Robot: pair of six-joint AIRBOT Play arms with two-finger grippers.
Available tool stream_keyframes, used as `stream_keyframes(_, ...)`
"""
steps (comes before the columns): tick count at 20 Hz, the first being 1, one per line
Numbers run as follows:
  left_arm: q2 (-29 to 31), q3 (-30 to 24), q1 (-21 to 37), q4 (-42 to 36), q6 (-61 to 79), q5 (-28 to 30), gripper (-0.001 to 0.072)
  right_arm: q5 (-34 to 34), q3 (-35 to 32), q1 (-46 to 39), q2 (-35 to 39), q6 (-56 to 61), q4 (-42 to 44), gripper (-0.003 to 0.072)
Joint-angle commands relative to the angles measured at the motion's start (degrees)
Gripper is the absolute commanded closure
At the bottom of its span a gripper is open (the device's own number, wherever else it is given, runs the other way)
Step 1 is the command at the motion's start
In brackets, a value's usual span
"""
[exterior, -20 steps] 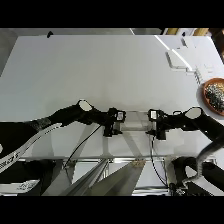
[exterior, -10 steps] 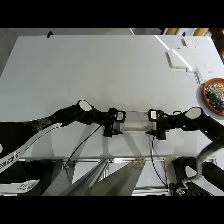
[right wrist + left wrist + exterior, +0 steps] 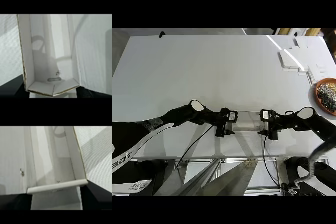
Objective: Fold the box and place the chain.
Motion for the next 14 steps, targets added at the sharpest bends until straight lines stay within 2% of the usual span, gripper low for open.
stream_keyframes(1,-0.04,-0.04,-0.04,0.0,0.0,0.02,0.0576,0.02,0.0,0.04,0.0,0.02,0.02,0.0389)
stream_keyframes(8,-0.04,-0.04,-0.04,0.0,0.0,0.02,0.0576,0.31,0.0,0.04,0.17,0.04,-0.04,0.0383)
stream_keyframes(9,-0.04,-0.04,-0.04,0.0,0.0,0.02,0.0576,0.94,0.0,0.04,0.79,0.07,-0.44,0.0293)
stream_keyframes(10,-0.04,-0.04,-0.04,0.0,0.0,0.02,0.0576,1.31,0.02,0.04,1.73,0.09,-1.01,0.0172)
stream_keyframes(11,-0.04,-0.04,-0.04,0.0,0.0,0.02,0.0576,1.36,0.02,0.04,3.02,1.05,-2.27,0.0143)
stream_keyframes(14,-0.04,-0.04,-0.04,0.0,0.0,0.02,0.0576,3.5,0.0,0.04,8.02,5.2,-7.78,0.0143)
